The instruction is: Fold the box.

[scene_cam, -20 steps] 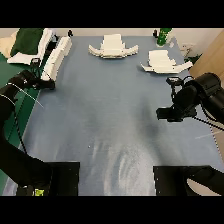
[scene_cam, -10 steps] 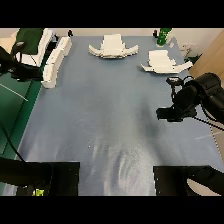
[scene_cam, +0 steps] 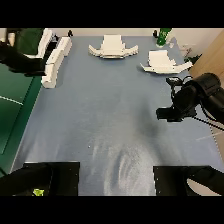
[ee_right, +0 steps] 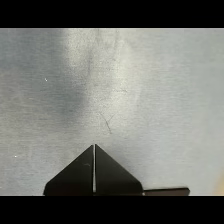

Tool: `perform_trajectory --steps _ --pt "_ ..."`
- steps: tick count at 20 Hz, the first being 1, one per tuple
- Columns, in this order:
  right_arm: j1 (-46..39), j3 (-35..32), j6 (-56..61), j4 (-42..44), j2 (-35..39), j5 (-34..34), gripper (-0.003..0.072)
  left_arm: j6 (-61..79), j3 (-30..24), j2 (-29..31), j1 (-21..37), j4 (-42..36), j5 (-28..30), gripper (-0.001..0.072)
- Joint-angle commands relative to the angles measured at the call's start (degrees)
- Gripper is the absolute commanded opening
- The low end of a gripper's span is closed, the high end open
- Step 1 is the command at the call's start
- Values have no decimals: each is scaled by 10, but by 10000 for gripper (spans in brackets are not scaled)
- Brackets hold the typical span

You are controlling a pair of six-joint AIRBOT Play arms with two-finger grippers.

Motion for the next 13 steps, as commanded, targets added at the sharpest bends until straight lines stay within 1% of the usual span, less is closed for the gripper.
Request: perform_trajectory --steps 1,4,6,8,9,13 --pt "0 1 0 -1 0 0 19 -36 -85 43 -148 -17 74 10" --pt "0 1 0 -1 0 0 20 -85 -183 46 -268 -9 162 10" --pt "0 1 0 -1 0 0 19 -122 -242 46 -325 3 223 10" --pt "0 1 0 -1 0 0 20 -133 -287 44 -358 9 267 13" --pt "0 1 0 -1 0 0 19 -133 -301 42 -369 9 276 13" --pt "0 1 0 -1 0 0 20 -133 -310 39 -377 8 272 13"
